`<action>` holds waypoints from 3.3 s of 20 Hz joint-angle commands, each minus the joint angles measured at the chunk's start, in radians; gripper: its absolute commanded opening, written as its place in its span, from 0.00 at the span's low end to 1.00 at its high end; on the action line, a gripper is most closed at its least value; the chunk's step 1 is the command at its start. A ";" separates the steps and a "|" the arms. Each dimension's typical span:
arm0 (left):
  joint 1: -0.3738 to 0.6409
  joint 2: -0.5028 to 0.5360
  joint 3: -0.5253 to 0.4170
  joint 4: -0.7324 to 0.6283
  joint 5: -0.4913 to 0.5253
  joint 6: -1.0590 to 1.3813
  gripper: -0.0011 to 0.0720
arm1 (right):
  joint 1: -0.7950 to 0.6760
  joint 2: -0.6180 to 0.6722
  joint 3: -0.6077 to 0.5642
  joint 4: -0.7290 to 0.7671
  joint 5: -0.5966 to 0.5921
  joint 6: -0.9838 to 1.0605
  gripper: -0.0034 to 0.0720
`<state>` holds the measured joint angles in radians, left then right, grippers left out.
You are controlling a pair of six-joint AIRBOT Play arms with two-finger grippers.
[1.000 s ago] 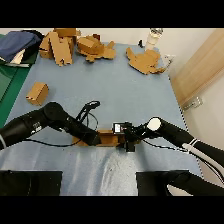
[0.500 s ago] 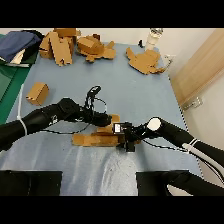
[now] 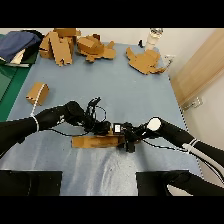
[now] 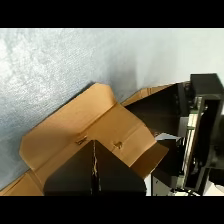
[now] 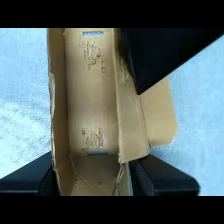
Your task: Fold the box.
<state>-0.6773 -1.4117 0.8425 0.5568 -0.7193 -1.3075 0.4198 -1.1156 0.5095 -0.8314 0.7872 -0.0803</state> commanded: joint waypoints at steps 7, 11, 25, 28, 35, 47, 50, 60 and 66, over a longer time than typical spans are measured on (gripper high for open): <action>0.038 -0.006 0.091 0.008 0.055 -0.008 0.03 | 0.000 -0.001 0.000 0.000 -0.003 0.001 0.75; 0.048 -0.006 0.150 0.008 0.057 0.067 0.03 | 0.000 -0.001 0.000 0.000 -0.003 0.001 0.75; 0.258 0.223 0.127 0.130 -0.082 0.480 0.03 | 0.000 -0.001 0.000 -0.003 -0.002 0.001 0.74; 0.270 0.286 0.044 0.373 -0.295 0.519 0.03 | 0.000 -0.001 0.000 -0.002 -0.003 0.001 0.74; -0.026 0.644 -0.264 0.547 0.088 0.528 0.03 | 0.000 -0.001 0.000 -0.002 -0.003 0.001 0.74; -0.064 0.588 -0.367 0.513 0.111 0.741 0.98 | 0.000 -0.001 0.000 -0.002 -0.003 0.001 0.74; -0.065 0.523 -0.355 0.457 0.107 0.763 0.98 | 0.000 -0.001 0.000 -0.002 -0.003 0.001 0.74; -0.063 0.381 -0.280 0.382 0.032 0.901 0.98 | 0.000 -0.001 0.000 -0.002 -0.003 0.001 0.74; -0.063 0.327 -0.232 0.382 0.031 0.916 0.96 | 0.000 -0.001 0.000 -0.002 -0.003 0.001 0.74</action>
<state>-0.7410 -1.0668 0.5930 0.9394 -0.6865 -0.4030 0.4191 -1.1156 0.5098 -0.8341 0.7841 -0.0795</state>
